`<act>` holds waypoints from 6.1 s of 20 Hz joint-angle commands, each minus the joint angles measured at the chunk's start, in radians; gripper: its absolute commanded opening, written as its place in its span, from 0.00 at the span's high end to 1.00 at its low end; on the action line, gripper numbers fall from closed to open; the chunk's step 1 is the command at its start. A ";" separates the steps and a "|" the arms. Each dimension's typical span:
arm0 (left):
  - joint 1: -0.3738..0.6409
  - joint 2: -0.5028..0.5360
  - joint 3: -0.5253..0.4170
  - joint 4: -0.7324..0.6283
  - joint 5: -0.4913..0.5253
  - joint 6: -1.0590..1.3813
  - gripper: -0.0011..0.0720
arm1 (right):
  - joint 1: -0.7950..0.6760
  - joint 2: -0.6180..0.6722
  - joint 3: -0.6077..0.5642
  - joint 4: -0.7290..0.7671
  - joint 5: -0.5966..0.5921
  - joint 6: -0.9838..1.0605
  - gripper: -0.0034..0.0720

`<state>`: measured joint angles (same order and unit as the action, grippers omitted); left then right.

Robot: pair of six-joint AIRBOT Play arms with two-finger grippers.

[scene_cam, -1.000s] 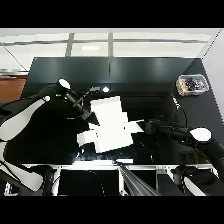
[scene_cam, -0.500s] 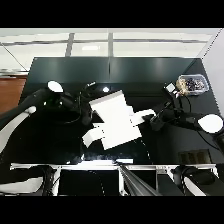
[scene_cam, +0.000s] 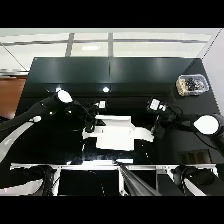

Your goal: Fold the box and place the chain.

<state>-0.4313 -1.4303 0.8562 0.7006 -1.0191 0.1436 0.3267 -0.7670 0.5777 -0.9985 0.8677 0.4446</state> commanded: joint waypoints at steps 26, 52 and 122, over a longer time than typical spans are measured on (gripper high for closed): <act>-0.029 -0.056 0.008 0.042 0.072 -0.048 0.95 | 0.295 -0.288 -0.137 0.290 -0.197 -0.259 0.07; -0.029 -0.056 0.008 0.042 0.051 -0.047 0.95 | 0.148 -0.251 -0.010 0.187 -0.212 -0.259 0.07; 0.013 0.170 0.147 0.373 -0.401 -1.102 0.95 | 0.141 -0.486 -0.027 0.367 -0.220 -0.536 0.75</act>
<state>-0.4244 -1.2930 1.0477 1.2533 -1.3586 -0.7971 0.4679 -1.2537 0.5507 -0.6315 0.6479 -0.0902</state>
